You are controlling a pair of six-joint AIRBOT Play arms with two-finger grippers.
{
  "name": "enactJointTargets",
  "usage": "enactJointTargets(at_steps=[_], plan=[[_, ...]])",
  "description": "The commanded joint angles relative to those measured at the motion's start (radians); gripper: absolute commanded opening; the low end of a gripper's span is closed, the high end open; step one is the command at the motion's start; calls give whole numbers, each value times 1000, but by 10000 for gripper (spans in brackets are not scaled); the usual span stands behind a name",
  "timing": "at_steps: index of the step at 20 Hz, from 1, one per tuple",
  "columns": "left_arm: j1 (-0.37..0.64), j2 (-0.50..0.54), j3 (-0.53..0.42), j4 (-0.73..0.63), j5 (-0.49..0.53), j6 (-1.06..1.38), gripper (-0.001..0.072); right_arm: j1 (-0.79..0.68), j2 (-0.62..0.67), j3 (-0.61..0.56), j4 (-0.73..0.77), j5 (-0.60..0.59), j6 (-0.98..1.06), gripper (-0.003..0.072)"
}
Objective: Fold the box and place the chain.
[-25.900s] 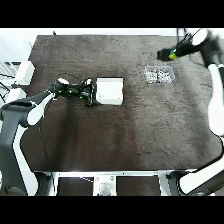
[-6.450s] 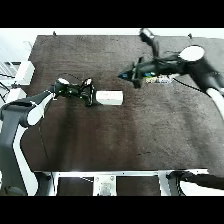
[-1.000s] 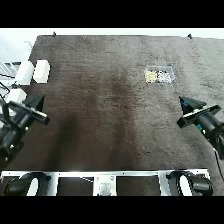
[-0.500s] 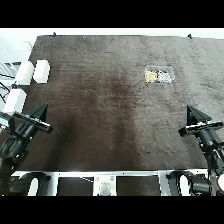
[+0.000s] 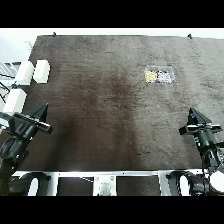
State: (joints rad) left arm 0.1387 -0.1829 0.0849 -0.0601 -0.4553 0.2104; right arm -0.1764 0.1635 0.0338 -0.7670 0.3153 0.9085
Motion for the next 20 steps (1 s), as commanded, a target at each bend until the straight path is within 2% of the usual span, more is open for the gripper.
enactJointTargets(at_steps=[1,5,6,8,10,11,20], plan=[[-1,1,-1,0,-1,0,18,47,-3,-13,-1,-23,41,8],[-1,1,-1,0,0,0,18,133,-3,-14,19,-75,-1,8],[-1,1,-1,0,-1,0,18,136,-3,-17,149,-125,-116,8],[-1,1,-1,0,0,0,18,135,-3,-28,465,-224,-497,9],[-1,1,-1,0,0,0,18,135,-3,-49,640,-269,-753,11],[-1,1,-1,0,0,0,18,135,-3,-53,652,-271,-801,11],[-1,1,-1,0,0,0,18,136,-3,-70,652,-263,-805,12]])
